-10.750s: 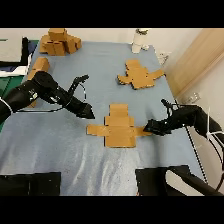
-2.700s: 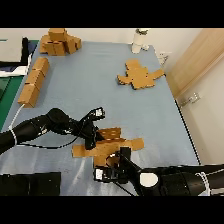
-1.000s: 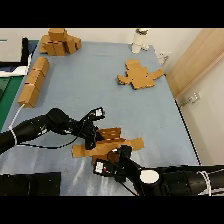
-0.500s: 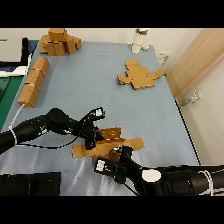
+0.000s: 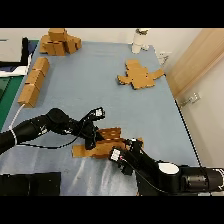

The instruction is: Fold the box.

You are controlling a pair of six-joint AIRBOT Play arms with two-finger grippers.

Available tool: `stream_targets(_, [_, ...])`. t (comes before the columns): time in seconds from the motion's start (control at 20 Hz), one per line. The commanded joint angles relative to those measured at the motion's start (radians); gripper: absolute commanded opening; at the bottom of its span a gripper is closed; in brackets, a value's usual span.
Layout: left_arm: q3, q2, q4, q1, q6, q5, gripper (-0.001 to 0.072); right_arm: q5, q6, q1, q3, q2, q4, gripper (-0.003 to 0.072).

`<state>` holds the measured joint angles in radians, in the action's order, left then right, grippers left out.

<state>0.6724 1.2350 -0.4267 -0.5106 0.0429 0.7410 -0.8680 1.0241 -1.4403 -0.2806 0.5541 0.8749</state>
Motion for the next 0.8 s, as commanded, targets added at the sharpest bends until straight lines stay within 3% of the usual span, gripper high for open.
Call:
stream_targets(0.0, [0.000,0.000,0.000,0.001,0.000,0.000,0.0012,0.100,0.135,0.117,0.014,-0.027,0.042,0.0720])
stream_targets(0.2, [0.000,0.000,0.000,0.001,-0.001,0.001,0.0012,0.210,0.407,0.288,0.014,-0.027,0.214,0.0719])
stream_targets(0.55, [0.000,0.000,0.000,0.001,-0.001,0.000,0.0012,0.228,1.386,0.707,0.004,-0.023,1.004,0.0719])
stream_targets(0.75, [0.000,0.000,0.000,0.001,0.000,0.000,0.0012,0.121,1.551,0.824,-0.045,0.026,1.101,0.0719])
